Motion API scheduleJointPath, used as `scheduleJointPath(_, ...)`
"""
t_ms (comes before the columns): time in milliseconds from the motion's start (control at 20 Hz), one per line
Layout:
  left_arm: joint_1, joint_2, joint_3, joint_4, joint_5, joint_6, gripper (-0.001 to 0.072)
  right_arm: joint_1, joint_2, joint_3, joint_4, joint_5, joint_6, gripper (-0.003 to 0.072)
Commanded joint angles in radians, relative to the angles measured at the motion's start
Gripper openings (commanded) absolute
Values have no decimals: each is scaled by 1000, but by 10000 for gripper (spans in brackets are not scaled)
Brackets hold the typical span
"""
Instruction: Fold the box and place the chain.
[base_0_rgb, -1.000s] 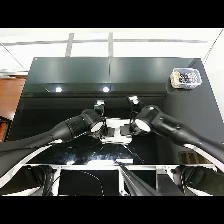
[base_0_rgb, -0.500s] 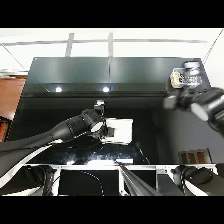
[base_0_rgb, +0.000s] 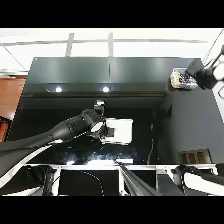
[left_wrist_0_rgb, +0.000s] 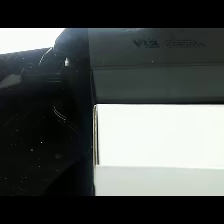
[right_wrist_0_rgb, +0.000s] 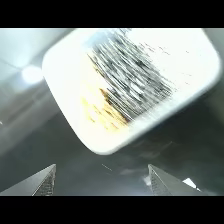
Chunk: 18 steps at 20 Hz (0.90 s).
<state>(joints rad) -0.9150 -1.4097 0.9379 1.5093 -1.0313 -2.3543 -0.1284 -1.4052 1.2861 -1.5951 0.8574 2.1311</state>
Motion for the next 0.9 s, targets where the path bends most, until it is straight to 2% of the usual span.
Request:
scheduleJointPath(0,0,0,1,1,0,1,28,-49,-254,304,184,161,75,668)
scheduleJointPath(100,0,0,1,1,3,1,28,-60,-344,404,187,235,156,634)
scheduleJointPath(150,0,0,1,1,3,1,28,-64,-372,426,197,246,174,566)
scheduleJointPath(450,0,0,1,1,2,1,28,-82,-444,429,235,164,225,567)
scheduleJointPath(800,0,0,1,1,9,1,28,-73,-508,429,254,165,225,566)
scheduleJointPath(850,0,0,1,1,9,1,28,-73,-516,429,260,158,225,542)
